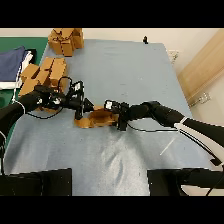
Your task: Fold the box.
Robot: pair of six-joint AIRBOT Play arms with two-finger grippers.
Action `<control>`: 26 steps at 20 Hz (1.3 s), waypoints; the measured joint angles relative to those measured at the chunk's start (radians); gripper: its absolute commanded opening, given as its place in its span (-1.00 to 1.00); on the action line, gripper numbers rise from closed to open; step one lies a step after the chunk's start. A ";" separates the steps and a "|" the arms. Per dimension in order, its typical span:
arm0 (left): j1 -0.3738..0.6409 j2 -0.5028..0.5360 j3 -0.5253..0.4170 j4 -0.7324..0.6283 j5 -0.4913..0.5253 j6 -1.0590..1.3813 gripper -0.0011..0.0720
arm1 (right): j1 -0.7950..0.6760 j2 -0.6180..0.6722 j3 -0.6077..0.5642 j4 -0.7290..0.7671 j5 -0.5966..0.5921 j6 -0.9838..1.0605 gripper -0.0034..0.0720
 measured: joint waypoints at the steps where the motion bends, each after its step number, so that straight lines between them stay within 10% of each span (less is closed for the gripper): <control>1: 0.000 0.000 0.000 0.000 0.002 0.000 -0.93 | -0.002 0.000 0.002 -0.005 -0.007 0.009 0.71; 26: 0.000 0.000 0.000 0.025 -0.043 0.000 -0.94 | -0.058 -0.010 0.020 0.084 -0.071 -0.174 0.68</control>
